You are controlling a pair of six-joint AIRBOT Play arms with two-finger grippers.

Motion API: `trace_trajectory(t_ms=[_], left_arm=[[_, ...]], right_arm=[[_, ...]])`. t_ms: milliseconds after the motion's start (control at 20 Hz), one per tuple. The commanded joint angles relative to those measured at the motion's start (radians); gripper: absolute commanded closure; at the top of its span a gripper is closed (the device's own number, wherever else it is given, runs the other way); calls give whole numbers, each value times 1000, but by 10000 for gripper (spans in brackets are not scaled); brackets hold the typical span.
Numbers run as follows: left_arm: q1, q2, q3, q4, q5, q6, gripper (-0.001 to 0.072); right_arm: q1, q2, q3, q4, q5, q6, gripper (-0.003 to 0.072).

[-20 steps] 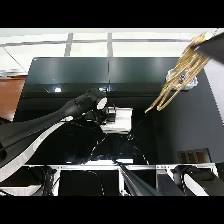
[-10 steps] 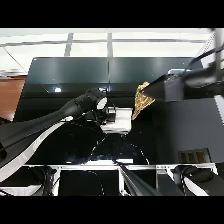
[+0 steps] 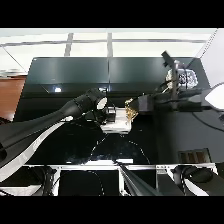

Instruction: Fold the box and place the chain.

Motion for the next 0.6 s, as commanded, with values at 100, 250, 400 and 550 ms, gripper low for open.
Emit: trace_trajectory(t_ms=[100,250,400,550], left_arm=[[0,-1,0,0,0,0,683],[0,-1,0,0,0,0,683],[0,-1,0,0,0,0,683],[0,-1,0,0,0,0,682]], right_arm=[[32,-1,-93,4,-143,19,666],[30,0,-90,74,-147,19,666],[30,2,-32,112,-136,-10,665],[30,2,29,111,-137,-14,666]])
